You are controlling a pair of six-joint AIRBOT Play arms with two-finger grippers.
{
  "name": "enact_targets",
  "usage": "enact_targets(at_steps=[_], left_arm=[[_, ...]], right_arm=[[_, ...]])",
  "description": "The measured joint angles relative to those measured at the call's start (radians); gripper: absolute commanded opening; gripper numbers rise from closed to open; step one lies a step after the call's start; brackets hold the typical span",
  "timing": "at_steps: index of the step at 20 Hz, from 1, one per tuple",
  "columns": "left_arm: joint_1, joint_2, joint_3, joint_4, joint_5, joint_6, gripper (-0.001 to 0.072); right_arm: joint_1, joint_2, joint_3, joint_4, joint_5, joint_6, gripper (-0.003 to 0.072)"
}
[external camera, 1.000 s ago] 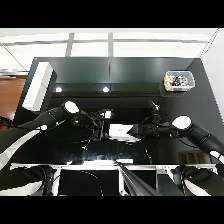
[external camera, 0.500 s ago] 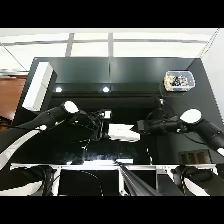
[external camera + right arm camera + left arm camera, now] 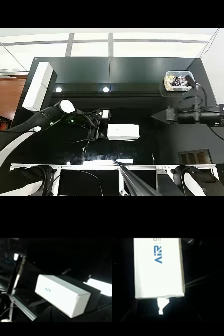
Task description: Fold the box and place the chain.
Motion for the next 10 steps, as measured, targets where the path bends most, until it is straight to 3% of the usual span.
enact_targets(at_steps=[5,10], left_arm=[[-0.015,0.094,0.014,0.030,-0.005,-0.103,0.0715],[-0.129,0.066,0.082,0.033,0.077,-0.239,0.0714]], right_arm=[[-0.068,0.015,0.006,-0.058,0.016,-0.003,0.0007],[-0.081,0.018,0.007,-0.078,-0.011,-0.003,0.0007]])
